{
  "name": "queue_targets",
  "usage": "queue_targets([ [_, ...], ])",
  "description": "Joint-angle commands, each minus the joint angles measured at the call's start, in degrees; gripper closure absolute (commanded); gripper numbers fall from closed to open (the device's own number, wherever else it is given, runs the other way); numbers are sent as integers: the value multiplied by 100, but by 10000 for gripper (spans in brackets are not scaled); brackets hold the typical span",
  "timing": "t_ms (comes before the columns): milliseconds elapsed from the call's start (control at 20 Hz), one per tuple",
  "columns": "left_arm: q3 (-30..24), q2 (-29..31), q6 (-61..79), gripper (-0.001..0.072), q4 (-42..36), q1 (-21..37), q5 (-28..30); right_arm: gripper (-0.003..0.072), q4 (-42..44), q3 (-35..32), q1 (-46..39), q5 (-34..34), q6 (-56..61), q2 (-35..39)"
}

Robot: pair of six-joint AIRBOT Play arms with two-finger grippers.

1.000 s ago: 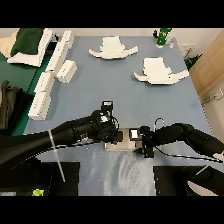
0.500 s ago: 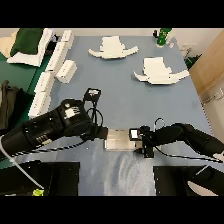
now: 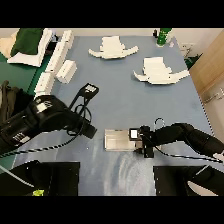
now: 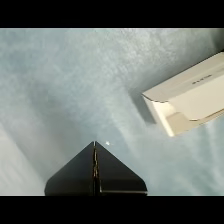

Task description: Fold the box.

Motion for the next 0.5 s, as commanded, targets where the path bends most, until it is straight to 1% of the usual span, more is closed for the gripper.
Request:
queue_targets([
  [0,-1003,793,3187,693,-1222,1158,1147,230,2,-2,0,0,4,-4],
  [50,-1309,955,4260,634,-1891,1569,1298,229,2,-2,0,0,4,-4],
  [100,-1554,1032,5219,227,-2540,1895,1394,230,2,-2,0,0,2,-4],
  [150,-1773,1047,6006,17,-3132,2149,1491,230,2,-2,0,0,4,-4],
  [200,-1982,1032,6771,17,-3595,2350,1517,230,2,-2,0,0,4,-4],
  [250,-2188,1001,7442,17,-3886,2437,1628,230,2,-2,0,0,4,-4],
  [350,-2518,883,8301,17,-4242,2422,2048,230,2,-2,0,0,2,-4],
  [450,-2726,664,9092,17,-4564,2304,2345,229,2,-2,0,0,2,-4],
])
